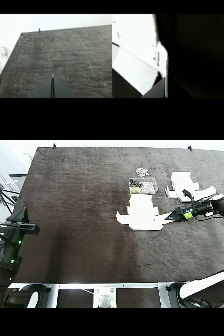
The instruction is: Fold the box and place the chain.
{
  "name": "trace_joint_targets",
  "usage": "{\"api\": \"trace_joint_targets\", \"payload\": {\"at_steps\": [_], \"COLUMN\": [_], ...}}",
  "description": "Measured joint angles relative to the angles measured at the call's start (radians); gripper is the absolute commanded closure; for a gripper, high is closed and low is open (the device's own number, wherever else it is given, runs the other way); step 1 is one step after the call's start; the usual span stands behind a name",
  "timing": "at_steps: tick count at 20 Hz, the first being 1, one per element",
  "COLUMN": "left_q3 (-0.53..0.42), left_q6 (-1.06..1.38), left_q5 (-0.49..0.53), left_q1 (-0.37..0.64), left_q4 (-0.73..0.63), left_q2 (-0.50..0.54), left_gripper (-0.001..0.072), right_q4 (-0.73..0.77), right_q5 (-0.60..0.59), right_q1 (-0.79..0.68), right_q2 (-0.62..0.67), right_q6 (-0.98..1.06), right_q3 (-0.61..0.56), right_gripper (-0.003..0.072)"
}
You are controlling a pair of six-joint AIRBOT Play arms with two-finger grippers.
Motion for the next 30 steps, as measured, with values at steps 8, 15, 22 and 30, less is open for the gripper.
{"api": "trace_joint_targets", "payload": {"at_steps": [8, 15, 22, 30], "left_q3": [0.0, 0.0, 0.0, 0.0], "left_q6": [0.0, 0.0, 0.0, 0.006], "left_q5": [0.0, 0.0, -0.004, -0.17], "left_q1": [0.0, 0.0, 0.0, 0.0], "left_q4": [0.0, 0.0, 0.0, 0.002], "left_q2": [0.0, 0.0, 0.0, -0.004], "left_gripper": [0.0689, 0.0689, 0.0689, 0.0289], "right_q4": [0.249, 0.327, 0.364, 0.369], "right_q5": [-0.074, -0.341, -0.485, -0.526], "right_q1": [0.163, 0.431, 0.52, 0.535], "right_q2": [0.101, 0.116, 0.117, 0.118], "right_q6": [-0.039, 0.01, 0.015, -0.055], "right_q3": [-0.2, -0.211, -0.207, -0.204], "right_gripper": [0.0674, 0.0675, 0.0676, 0.0675]}}
